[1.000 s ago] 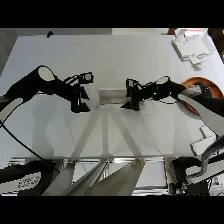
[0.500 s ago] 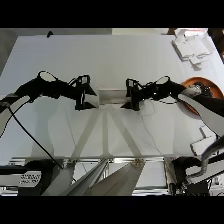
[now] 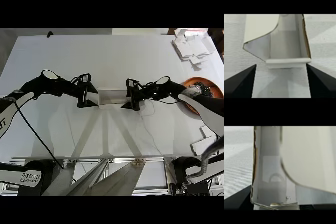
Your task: Fold the box and place the chain.
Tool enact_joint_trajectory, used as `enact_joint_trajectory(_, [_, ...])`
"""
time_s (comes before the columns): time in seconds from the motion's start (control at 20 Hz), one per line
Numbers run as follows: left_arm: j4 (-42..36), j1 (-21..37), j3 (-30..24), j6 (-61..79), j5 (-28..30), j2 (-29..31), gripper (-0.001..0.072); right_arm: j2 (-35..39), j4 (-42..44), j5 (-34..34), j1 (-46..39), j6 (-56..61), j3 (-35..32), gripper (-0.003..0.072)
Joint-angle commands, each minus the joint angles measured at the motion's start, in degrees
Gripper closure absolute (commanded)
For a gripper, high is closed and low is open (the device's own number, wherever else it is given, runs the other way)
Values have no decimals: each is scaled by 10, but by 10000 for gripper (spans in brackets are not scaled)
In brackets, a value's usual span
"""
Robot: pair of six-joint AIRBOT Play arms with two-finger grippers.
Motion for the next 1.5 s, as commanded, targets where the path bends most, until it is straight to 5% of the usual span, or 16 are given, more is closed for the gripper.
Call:
enact_joint_trajectory(0.0, [1,-3,2,8,-3,-8,8,0,0,0,0,2,0,258])
enact_joint_trajectory(0.25, [20,2,2,29,-6,-7,8,0,0,0,0,2,0,258])
enact_joint_trajectory(0.55, [-47,-1,2,38,-14,-7,8,0,0,0,0,2,0,258])
enact_joint_trajectory(1.2, [31,-13,2,-3,0,-39,10,0,0,0,0,2,0,258])
enact_joint_trajectory(1.45, [-33,-19,2,21,38,-47,9,0,0,0,0,1,0,258])
